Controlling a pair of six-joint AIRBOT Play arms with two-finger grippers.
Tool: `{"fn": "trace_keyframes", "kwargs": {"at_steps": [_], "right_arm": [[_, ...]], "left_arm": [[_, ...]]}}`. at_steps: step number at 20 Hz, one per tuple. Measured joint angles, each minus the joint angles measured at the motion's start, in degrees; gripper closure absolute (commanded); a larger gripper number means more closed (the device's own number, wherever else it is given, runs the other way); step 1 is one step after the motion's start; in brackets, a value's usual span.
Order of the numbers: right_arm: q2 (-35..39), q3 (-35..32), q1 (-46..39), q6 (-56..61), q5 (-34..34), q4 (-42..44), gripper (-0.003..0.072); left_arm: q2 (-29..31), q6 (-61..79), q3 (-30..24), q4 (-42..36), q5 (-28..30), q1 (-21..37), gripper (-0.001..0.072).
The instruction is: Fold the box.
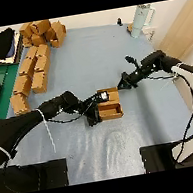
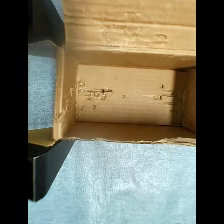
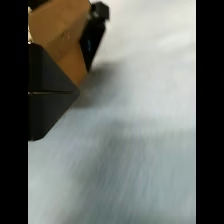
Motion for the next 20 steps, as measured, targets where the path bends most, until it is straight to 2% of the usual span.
{"fn": "trace_keyframes", "kwargs": {"at_steps": [4, 7, 13, 20], "right_arm": [[0.7, -2.6, 3.6, -10.4, -5.2, 6.5, 0.0684], [6.1, -9.0, 7.2, -15.2, -2.9, 6.5, 0.0684], [21.9, -21.3, 15.7, -19.3, 11.3, -0.9, 0.0683], [35.2, -29.0, 28.9, -23.3, 32.2, -15.8, 0.0683]], "left_arm": [[0.0, 0.0, 0.0, 0.0, 0.0, 0.0, 0.0242], [0.0, 0.0, 0.0, 0.0, 0.0, 0.0, 0.0242], [0.0, 0.0, 0.0, 0.0, 0.0, 0.0, 0.0242], [0.0, 0.0, 0.0, 0.0, 0.0, 0.0, 0.0242]]}}
